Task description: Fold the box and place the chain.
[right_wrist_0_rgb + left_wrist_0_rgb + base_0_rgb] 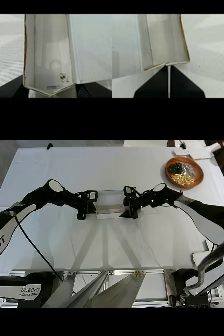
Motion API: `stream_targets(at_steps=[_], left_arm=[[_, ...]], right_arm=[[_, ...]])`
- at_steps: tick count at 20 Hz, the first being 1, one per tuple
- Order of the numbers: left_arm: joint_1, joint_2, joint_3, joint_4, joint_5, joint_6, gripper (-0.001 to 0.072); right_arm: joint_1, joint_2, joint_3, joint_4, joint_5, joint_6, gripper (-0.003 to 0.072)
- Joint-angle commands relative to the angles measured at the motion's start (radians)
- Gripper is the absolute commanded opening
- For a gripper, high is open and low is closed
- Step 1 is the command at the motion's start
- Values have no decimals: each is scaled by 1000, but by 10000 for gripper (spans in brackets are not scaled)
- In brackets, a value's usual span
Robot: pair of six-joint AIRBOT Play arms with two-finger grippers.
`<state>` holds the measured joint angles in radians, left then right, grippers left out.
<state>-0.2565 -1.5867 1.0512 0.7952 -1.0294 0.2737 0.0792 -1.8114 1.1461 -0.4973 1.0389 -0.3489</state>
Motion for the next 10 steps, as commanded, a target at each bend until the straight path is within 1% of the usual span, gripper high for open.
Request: stream_targets(at_steps=[1, 4, 5, 6, 7, 10], left_arm=[[-1, -1, 0, -19, -20, -9, 9], [-1, -1, 0, -88, -26, -12, 21], [-1, -1, 0, -105, -26, -12, 83], [-1, -1, 0, -114, -26, -12, 223], [-1, -1, 0, -115, -26, -13, 301], [-1, -1, 0, -114, -38, -13, 299]], right_arm=[[1, 0, 0, 0, 0, 0, 521], [1, 0, 0, 0, 0, 0, 521], [1, 0, 0, 0, 0, 0, 521], [0, 0, 0, 0, 0, 0, 521], [1, 0, 0, 0, 0, 0, 521], [1, 0, 0, 0, 0, 0, 521]])
